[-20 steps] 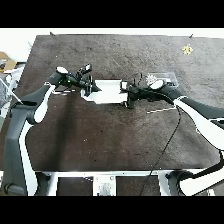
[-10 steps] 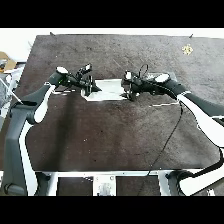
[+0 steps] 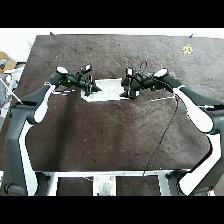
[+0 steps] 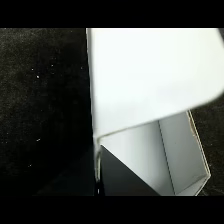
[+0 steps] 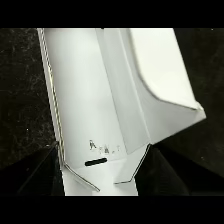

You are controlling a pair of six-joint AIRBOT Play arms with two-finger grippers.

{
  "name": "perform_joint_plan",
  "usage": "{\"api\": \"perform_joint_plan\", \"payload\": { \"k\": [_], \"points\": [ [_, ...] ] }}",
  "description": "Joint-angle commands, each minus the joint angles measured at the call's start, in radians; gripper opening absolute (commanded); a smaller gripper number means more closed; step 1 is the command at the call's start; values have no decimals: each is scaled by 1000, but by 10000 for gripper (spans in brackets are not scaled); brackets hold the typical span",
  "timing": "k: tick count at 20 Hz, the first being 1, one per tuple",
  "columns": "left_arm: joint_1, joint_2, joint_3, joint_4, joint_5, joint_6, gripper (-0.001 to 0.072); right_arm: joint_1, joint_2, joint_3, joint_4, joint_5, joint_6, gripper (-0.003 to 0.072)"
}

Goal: Fold the box and place the chain.

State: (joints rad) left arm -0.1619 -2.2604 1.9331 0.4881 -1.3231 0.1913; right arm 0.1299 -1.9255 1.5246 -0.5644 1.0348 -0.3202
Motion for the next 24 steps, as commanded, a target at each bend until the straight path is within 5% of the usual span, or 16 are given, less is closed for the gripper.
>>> {"api": "perform_joint_plan", "payload": {
  "k": [1, 7, 20, 24],
  "points": [
    [0, 0, 0, 0, 0, 0, 12, -9, -79, 101, 0, 139, 4, 631],
    [0, 0, 0, 0, 0, 0, 11, -3, -171, 197, -1, 192, 33, 631],
    [0, 0, 0, 0, 0, 0, 11, 14, -209, 200, 0, 159, 26, 629],
    [0, 0, 0, 0, 0, 0, 12, 14, -209, 200, 0, 158, 26, 561]
  ]
}}
